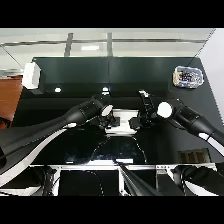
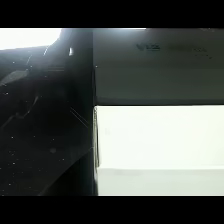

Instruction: Fold the box and place the chain.

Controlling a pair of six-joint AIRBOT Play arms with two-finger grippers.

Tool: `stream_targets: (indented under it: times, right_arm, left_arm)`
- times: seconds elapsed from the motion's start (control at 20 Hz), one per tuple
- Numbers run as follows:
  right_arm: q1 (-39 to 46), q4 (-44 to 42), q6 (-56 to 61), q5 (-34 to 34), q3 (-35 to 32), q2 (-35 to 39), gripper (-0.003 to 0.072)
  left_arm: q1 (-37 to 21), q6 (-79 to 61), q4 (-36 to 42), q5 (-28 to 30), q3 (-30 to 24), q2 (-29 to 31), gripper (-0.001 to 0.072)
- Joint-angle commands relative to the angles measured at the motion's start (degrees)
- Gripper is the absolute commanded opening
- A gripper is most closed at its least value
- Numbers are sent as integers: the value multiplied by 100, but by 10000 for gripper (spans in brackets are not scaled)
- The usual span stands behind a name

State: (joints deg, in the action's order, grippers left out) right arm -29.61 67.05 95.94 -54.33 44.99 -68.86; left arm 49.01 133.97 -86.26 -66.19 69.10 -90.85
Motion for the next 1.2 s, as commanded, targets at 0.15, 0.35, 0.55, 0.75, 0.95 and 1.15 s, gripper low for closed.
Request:
stream_targets:
  times: [0.15,0.35,0.55,0.75,0.95,1.15]
  right_arm:
    - [-389,1045,1318,-509,542,-520,308]
    - [-621,1423,1945,-1005,680,-726,308]
    - [-623,1272,2253,-1198,737,-730,308]
    - [-654,1123,2433,-1049,914,-748,307]
    - [-664,1082,2559,-1056,964,-846,307]
    - [-837,1088,2559,-1045,964,-1029,307]
  left_arm:
    - [-2,-2,-22,-11,7,0,25]
    - [-2,-2,-22,-28,7,0,25]
    - [-2,-2,-22,-24,7,0,25]
    - [-2,-2,-24,-17,7,0,25]
    - [-2,-2,-24,-15,7,0,25]
    - [-2,-2,-24,-20,7,0,25]
